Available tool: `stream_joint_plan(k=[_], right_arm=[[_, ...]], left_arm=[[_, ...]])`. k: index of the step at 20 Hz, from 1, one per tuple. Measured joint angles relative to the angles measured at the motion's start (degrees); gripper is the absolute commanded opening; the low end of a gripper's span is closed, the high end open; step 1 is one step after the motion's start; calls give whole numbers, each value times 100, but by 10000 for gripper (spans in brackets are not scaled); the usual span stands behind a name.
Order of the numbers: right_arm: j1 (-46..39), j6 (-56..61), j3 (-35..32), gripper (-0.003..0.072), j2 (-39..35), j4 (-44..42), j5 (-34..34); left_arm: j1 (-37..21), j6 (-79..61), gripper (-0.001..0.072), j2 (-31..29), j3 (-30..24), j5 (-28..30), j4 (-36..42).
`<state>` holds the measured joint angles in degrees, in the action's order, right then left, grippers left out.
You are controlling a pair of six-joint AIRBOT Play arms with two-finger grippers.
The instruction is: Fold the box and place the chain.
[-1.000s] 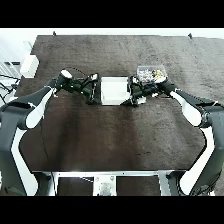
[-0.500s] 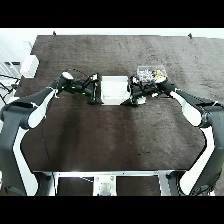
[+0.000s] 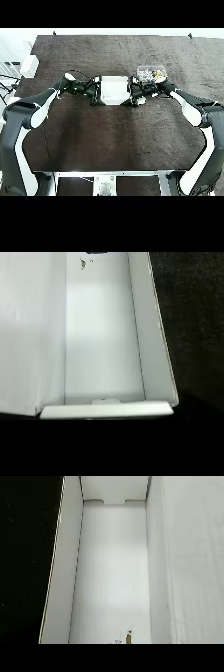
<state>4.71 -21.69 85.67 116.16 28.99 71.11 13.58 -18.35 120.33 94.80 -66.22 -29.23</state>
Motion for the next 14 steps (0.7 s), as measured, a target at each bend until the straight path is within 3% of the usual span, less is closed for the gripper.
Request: stream_joint_plan(k=[11,12,13,14], right_arm=[[0,0,0,602,0,-4,-13],[0,0,0,602,0,-4,-13],[0,0,0,602,0,-4,-17],[0,2,0,602,0,-4,-17]], left_arm=[[24,-37,679,11,0,66,4],[24,-17,482,11,0,66,-17],[24,-2,417,11,0,63,-33],[24,4,420,11,0,63,-48]])
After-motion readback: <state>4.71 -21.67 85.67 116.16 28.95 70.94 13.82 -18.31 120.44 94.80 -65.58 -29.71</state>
